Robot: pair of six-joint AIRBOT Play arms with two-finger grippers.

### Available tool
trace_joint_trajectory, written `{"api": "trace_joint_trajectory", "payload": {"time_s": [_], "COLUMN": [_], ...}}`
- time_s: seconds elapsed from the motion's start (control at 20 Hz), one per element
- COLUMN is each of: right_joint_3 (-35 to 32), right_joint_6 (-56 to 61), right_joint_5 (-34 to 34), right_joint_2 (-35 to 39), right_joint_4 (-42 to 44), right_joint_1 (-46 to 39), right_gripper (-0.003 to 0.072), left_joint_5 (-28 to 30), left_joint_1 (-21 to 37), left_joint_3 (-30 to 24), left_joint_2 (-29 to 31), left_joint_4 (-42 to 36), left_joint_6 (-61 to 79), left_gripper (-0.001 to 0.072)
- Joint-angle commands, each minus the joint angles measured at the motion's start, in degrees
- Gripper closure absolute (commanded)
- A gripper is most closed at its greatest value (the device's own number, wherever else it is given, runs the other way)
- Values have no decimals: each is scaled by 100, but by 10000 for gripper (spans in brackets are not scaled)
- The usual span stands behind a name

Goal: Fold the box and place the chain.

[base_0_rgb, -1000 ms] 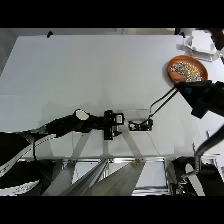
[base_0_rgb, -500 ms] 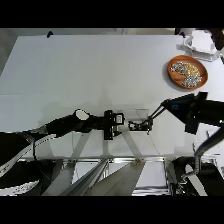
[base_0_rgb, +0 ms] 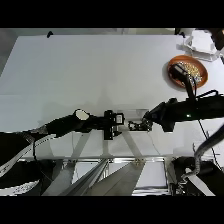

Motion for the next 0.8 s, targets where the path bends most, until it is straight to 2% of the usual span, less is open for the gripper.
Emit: {"api": "trace_joint_trajectory", "payload": {"time_s": [0.0,0.25,0.5,0.55,0.65,0.75], "right_joint_3": [-352,-1143,-1220,-1220,-1220,-1217], "right_joint_6": [-4,-116,-103,-68,9,9], "right_joint_5": [-529,-1578,-2168,-2229,-2293,-2288], "right_joint_2": [-363,-1021,-1615,-1668,-1690,-1687], "right_joint_4": [-94,-92,-74,-68,-66,63], "right_joint_1": [258,935,1427,1438,1438,1438], "right_gripper": [670,669,665,634,510,491], "left_joint_5": [0,0,0,0,0,0], "left_joint_1": [-2,-2,-2,-2,-2,-2], "left_joint_3": [0,0,0,0,0,0], "left_joint_2": [4,4,4,4,4,4], "left_joint_4": [0,2,2,0,2,0], "left_joint_6": [0,0,0,0,0,0], "left_gripper": [437,437,437,437,437,437]}}
